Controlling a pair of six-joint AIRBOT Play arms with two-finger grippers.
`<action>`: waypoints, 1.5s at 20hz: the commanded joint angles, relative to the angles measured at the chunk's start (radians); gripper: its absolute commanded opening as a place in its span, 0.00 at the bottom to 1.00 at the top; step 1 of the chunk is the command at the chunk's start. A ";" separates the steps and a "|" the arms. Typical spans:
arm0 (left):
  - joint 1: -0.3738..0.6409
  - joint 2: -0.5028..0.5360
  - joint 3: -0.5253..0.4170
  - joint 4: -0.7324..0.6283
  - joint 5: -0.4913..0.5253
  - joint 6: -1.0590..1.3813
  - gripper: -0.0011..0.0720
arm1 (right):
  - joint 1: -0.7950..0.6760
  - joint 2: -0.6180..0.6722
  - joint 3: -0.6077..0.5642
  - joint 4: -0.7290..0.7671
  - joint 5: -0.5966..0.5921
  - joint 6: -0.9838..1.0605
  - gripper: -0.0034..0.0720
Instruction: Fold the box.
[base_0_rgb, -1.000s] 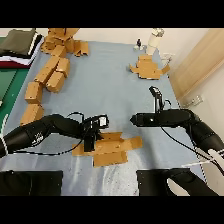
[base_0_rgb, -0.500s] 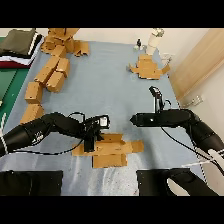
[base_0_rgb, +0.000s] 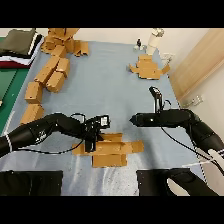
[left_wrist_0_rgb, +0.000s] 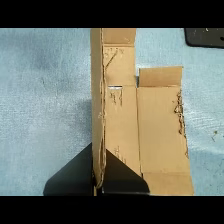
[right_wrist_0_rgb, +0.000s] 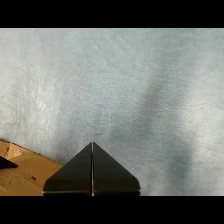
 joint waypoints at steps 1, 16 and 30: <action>0.001 -0.005 0.000 0.004 0.001 -0.013 0.03 | 0.000 0.000 0.000 0.000 -0.037 0.001 0.05; 0.001 -0.005 0.000 0.004 -0.006 -0.013 0.03 | 0.801 0.332 -0.058 -0.362 -0.352 0.398 0.04; 0.001 -0.005 0.000 0.004 -0.005 -0.013 0.03 | 1.167 -0.008 -0.145 -0.912 -0.072 0.404 0.76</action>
